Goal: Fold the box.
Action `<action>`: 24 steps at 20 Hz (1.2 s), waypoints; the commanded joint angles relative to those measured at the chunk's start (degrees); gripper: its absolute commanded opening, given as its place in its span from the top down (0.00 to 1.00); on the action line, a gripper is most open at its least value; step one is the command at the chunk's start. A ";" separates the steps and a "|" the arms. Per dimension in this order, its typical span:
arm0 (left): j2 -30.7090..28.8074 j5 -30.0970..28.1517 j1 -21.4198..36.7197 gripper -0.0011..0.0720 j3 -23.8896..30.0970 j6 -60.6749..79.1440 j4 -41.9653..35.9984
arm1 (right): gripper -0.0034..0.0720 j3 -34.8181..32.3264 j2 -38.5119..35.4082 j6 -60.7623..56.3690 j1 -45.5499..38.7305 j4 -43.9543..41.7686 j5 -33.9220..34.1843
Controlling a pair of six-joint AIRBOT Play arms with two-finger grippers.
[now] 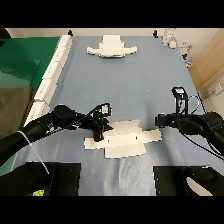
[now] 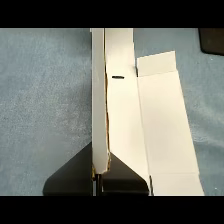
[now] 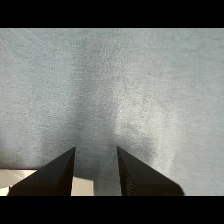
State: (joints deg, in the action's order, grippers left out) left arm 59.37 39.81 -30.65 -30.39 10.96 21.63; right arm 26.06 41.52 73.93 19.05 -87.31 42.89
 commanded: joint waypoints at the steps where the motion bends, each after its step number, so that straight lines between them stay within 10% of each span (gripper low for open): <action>1: 0.31 1.44 -0.04 0.96 -0.33 0.17 2.43 | 0.40 0.07 -0.04 -0.04 0.00 -0.15 -0.02; 22: 2.58 7.72 -0.07 0.96 -1.99 0.15 4.35 | 0.42 0.07 -0.04 0.00 0.00 -4.72 0.24; 24: 2.58 7.72 -0.07 0.96 -1.99 0.15 4.35 | 0.81 0.07 -0.04 1.25 0.00 -8.09 1.77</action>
State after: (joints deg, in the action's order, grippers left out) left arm 61.93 47.48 -30.72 -32.38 11.11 25.87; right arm 26.09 41.52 73.95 19.05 -91.46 43.27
